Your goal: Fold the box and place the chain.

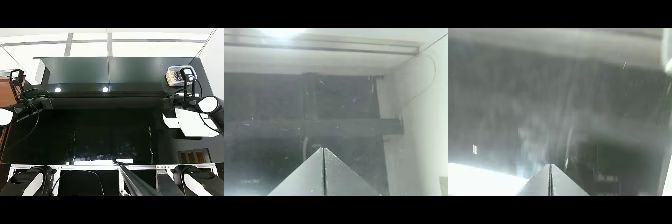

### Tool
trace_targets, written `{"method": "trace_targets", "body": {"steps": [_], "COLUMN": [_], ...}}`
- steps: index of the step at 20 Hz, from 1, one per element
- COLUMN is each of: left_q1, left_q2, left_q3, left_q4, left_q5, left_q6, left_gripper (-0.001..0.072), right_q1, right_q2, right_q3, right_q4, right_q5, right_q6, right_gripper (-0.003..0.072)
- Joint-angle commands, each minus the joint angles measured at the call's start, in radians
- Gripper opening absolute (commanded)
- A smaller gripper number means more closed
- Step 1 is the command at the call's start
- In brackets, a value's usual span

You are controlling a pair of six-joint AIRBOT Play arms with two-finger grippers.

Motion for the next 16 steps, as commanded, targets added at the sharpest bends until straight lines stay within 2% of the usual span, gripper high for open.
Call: {"method": "trace_targets", "body": {"steps": [1,2,3,4,5,7,8,10,11,14,16], "left_q1": [0.0,-0.003,-0.006,-0.006,-0.01,-0.009,-0.007,-0.008,-0.01,-0.016,-0.022], "left_q2": [0.0,-0.002,-0.011,-0.021,-0.035,-0.055,-0.06,-0.066,-0.069,-0.076,-0.076], "left_q3": [0.0,0.0,0.0,0.0,0.0,0.001,0.001,0.001,0.001,0.0,0.0], "left_q4": [-0.011,-0.031,-0.05,-0.066,-0.076,-0.074,-0.071,-0.072,-0.072,-0.074,-0.072], "left_q5": [0.044,0.06,0.087,0.097,0.093,0.045,0.024,-0.008,-0.027,-0.054,-0.048], "left_q6": [0.0,0.0,0.0,0.0,-0.004,-0.002,0.0,0.0,0.0,0.002,0.005], "left_gripper": [0.0031,0.0031,0.0061,0.0321,0.0711,0.0716,0.0716,0.0716,0.0715,0.0714,0.0714], "right_q1": [0.0,0.0,0.0,-0.005,-0.022,-0.125,-0.222,-0.468,-0.615,-0.985,-1.111], "right_q2": [-0.001,-0.003,-0.006,-0.014,-0.018,-0.019,-0.019,-0.019,-0.025,-0.098,-0.179], "right_q3": [0.001,0.001,0.001,0.001,0.002,0.01,0.028,0.073,0.098,0.18,0.238], "right_q4": [0.111,0.113,0.111,0.099,0.096,0.051,-0.021,-0.161,-0.177,-0.111,-0.077], "right_q5": [-0.173,-0.22,-0.249,-0.259,-0.23,-0.129,-0.069,-0.017,-0.022,-0.032,0.003], "right_q6": [0.001,0.001,0.001,0.0,0.002,0.074,0.135,0.224,0.232,0.276,0.256], "right_gripper": [0.0027,0.0256,0.0718,0.0717,0.0717,0.0716,0.0715,0.0715,0.0715,0.0715,0.0715]}}
